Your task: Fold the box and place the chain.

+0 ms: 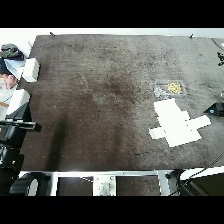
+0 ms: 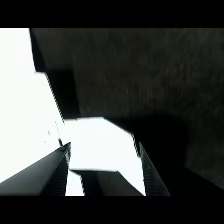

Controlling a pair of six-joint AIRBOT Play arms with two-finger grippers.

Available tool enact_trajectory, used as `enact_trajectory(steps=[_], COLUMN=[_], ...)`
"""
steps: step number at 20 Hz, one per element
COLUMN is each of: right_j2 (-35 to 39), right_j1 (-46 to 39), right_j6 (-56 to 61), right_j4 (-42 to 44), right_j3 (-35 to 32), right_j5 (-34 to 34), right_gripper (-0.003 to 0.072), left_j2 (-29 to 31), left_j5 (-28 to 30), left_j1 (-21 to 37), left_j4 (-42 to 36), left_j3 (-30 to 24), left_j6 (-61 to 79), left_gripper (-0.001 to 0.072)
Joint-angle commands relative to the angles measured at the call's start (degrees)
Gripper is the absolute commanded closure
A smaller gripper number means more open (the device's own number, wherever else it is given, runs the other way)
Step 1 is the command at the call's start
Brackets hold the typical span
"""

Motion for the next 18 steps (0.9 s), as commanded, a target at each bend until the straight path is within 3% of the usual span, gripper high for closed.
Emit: enact_trajectory(steps=[1,12,15,17,18], right_j2=[-2.64,-3.32,-3.34,-3.34,-3.34], right_j1=[-0.02,-1.49,-2.43,-2.36,-2.25], right_j6=[-1.09,-3.61,-3.65,-4.09,-4.13], right_j4=[-2.32,-7.65,-2.54,-0.81,-0.81], right_j3=[0.74,0.79,-0.07,-1.77,-2.89], right_j5=[4.42,1.14,3.72,4.59,4.85], right_gripper=[0.0163,0.0163,0.0165,0.0261,0.0263], left_j2=[0.02,0.02,0.02,0.02,0.02], left_j5=[0.0,-0.02,0.0,0.02,0.02], left_j1=[-0.04,-0.04,-0.04,-0.04,-0.04], left_j4=[0.02,0.02,0.02,0.02,0.02], left_j3=[-0.02,-0.02,-0.02,-0.02,-0.02], left_j6=[0.0,0.0,0.0,0.0,0.0], left_gripper=[0.0699,0.0699,0.0699,0.0699,0.0698])
